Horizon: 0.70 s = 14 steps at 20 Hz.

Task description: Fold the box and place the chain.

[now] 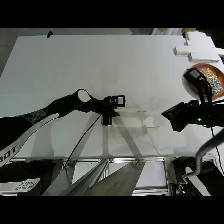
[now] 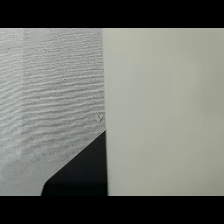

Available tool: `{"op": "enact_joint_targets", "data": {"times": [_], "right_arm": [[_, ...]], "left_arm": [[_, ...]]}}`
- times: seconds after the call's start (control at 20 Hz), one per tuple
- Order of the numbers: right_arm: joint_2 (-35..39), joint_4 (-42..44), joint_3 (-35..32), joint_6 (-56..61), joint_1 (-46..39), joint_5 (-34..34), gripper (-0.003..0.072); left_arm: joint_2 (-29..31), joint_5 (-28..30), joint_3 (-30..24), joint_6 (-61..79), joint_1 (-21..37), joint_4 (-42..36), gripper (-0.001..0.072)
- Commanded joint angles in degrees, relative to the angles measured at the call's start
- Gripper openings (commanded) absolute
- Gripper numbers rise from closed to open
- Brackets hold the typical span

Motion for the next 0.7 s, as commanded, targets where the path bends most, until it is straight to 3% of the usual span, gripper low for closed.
{"op": "enact_joint_targets", "data": {"times": [0.0,0.25,0.65], "right_arm": [[-0.13,0.00,-0.11,-7.32,4.72,0.68,0.0018],[-0.13,0.00,-0.52,-13.66,10.03,0.83,0.0018],[-0.26,0.04,-6.14,-16.92,10.36,-2.08,0.0018]], "left_arm": [[-0.04,-0.02,-0.04,0.00,-0.02,0.00,0.0014],[-0.04,-0.02,-0.04,0.00,-0.02,0.00,0.0014],[-0.04,-0.02,-0.04,0.00,-0.02,0.00,0.0014]]}}
